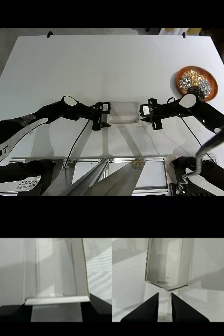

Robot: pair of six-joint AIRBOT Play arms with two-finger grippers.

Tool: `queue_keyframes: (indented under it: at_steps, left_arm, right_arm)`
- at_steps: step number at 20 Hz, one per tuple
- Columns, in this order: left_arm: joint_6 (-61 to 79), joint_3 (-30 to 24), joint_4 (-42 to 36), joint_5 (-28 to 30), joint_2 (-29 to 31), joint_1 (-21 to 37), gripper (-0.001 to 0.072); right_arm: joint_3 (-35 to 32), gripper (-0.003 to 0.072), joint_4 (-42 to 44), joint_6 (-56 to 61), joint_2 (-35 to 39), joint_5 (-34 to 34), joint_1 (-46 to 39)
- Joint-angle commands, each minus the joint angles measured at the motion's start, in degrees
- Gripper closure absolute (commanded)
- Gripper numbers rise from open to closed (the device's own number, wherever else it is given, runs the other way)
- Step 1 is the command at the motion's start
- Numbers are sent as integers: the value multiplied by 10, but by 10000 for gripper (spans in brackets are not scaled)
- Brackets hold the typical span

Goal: Fold the box and place the chain.

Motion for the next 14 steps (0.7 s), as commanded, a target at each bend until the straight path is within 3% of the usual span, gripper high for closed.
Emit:
queue_keyframes:
  at_steps: [1, 4, 9, 14]
  left_arm:
    - [0, 0, 0, 0, 0, 0, 557]
    - [0, 0, 0, 0, 0, 0, 557]
    - [0, 0, 0, 0, 0, 0, 557]
    - [0, 0, 0, 0, 0, 0, 557]
  right_arm:
    - [-2, 531, 37, -1, -18, 0, 0]
    - [-2, 588, 105, -3, -42, -1, 0]
    - [-2, 581, 115, -31, -58, -16, 27]
    - [-2, 377, 115, -28, -95, -26, 40]
